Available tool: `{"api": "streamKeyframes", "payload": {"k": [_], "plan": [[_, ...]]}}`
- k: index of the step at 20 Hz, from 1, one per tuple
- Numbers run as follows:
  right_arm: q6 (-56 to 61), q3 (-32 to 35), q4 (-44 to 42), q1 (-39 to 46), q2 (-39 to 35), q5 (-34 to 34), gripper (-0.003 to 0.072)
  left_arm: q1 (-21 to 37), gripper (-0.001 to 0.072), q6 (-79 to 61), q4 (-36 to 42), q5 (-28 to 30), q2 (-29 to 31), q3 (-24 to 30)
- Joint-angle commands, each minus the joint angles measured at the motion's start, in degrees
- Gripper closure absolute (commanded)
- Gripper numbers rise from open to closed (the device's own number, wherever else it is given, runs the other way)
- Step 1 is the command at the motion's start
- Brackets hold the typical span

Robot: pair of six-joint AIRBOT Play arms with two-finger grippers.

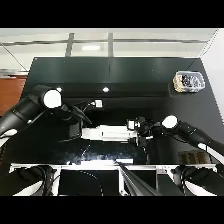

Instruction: Fold the box and place the chain.

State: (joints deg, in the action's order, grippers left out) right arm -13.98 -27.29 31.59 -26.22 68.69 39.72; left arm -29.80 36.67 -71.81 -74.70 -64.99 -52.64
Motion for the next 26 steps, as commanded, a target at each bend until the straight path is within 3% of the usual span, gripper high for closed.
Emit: {"api": "streamKeyframes", "payload": {"k": [1,2,5,8,10,13,16,20,24,26], "plan": [[0.00,0.00,0.02,-0.04,0.02,0.11,0.0257,-1.05,0.0689,2.40,12.63,-6.60,3.98,4.39],[0.00,0.00,0.02,-0.04,0.02,0.11,0.0258,-2.82,0.0690,2.51,16.52,-5.11,4.57,6.62],[0.00,0.00,0.02,-0.04,0.04,0.11,0.0258,-7.04,0.0689,2.62,25.88,10.67,6.21,12.15],[0.00,0.00,0.00,-0.04,0.02,0.11,0.0259,-6.78,0.0689,2.54,33.24,23.93,6.12,13.11],[0.00,0.00,0.02,-0.04,0.02,0.11,0.0466,-7.04,0.0688,2.51,35.08,33.55,5.35,13.11],[0.00,0.00,0.02,-0.04,0.04,0.11,0.0495,-6.99,0.0688,2.51,35.17,42.77,2.73,13.09],[0.00,0.00,0.02,-0.04,0.02,0.11,0.0495,-7.02,0.0688,2.23,34.77,46.25,-0.70,13.09],[0.00,0.00,0.00,-0.04,0.04,0.11,0.0495,-7.02,0.0688,1.84,34.75,46.80,-5.29,13.07],[0.00,0.00,0.00,-0.04,0.02,0.11,0.0495,-7.02,0.0688,1.86,34.10,42.82,-8.09,13.09],[0.00,0.00,0.00,-0.04,0.02,0.11,0.0495,-6.99,0.0688,1.86,29.94,38.60,-9.66,12.79]]}}
